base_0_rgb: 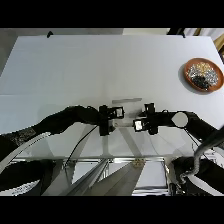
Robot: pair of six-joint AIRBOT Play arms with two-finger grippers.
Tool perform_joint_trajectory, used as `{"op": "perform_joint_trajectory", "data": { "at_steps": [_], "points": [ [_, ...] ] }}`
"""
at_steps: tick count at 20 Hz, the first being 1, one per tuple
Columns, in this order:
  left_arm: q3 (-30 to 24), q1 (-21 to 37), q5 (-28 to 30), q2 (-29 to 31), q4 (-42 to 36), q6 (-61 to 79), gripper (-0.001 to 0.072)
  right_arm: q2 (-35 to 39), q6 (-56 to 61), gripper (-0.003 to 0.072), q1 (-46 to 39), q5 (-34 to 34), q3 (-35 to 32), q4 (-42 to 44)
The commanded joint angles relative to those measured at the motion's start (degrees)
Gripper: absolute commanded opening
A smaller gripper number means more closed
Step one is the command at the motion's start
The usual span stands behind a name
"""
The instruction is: Fold the box and place the chain.
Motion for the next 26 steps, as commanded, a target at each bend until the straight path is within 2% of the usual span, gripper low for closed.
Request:
{"op": "perform_joint_trajectory", "data": {
  "at_steps": [1,3,6,7,8,9,10,11,14,17,20,22,26],
  "points": [
    [0.0,0.0,0.0,0.0,0.0,0.0,0.0211,-0.3,-0.5,0.0295,0.4,-0.1,0.1,0.3],
    [0.0,0.0,0.0,0.0,0.0,0.0,0.0211,-0.3,-0.5,0.0308,0.4,-0.1,0.1,0.3],
    [0.0,0.0,0.0,0.0,0.0,0.0,0.0211,-0.3,-0.5,0.0411,0.4,-0.1,0.1,0.3],
    [0.0,0.0,0.0,0.0,0.0,0.0,0.0211,-0.3,-0.5,0.0418,0.4,-0.1,0.1,0.3],
    [0.0,0.0,0.0,0.0,0.0,0.0,0.0211,-0.3,-0.4,0.0389,0.4,-0.2,0.1,0.3],
    [0.0,0.0,0.0,0.0,0.0,0.0,0.0211,-0.2,-0.4,0.0289,0.3,-0.6,0.1,0.3],
    [0.0,0.0,0.0,0.0,0.0,0.0,0.0211,-0.1,-0.2,0.0120,0.3,-1.0,0.1,0.2],
    [0.0,0.0,0.0,0.0,0.0,0.0,0.0211,0.3,0.5,0.0016,0.3,-0.9,0.1,-0.4],
    [0.0,0.0,0.0,0.0,0.0,0.0,0.0211,2.4,6.0,0.0013,0.3,-0.7,0.1,-4.2],
    [0.0,0.0,0.0,0.0,0.0,0.0,0.0211,5.7,16.1,0.0013,-0.4,2.2,0.1,-12.5],
    [0.0,0.0,0.0,0.0,0.1,0.0,0.0211,12.1,28.5,0.0013,-2.8,11.3,0.1,-16.0],
    [0.0,0.0,0.0,0.0,0.1,0.0,0.0211,16.7,41.8,0.0013,-6.0,16.6,0.1,-16.6],
    [0.0,0.0,0.0,0.0,0.1,0.0,0.0211,22.0,70.6,0.0013,-15.1,14.4,0.1,-21.2]
  ]
}}
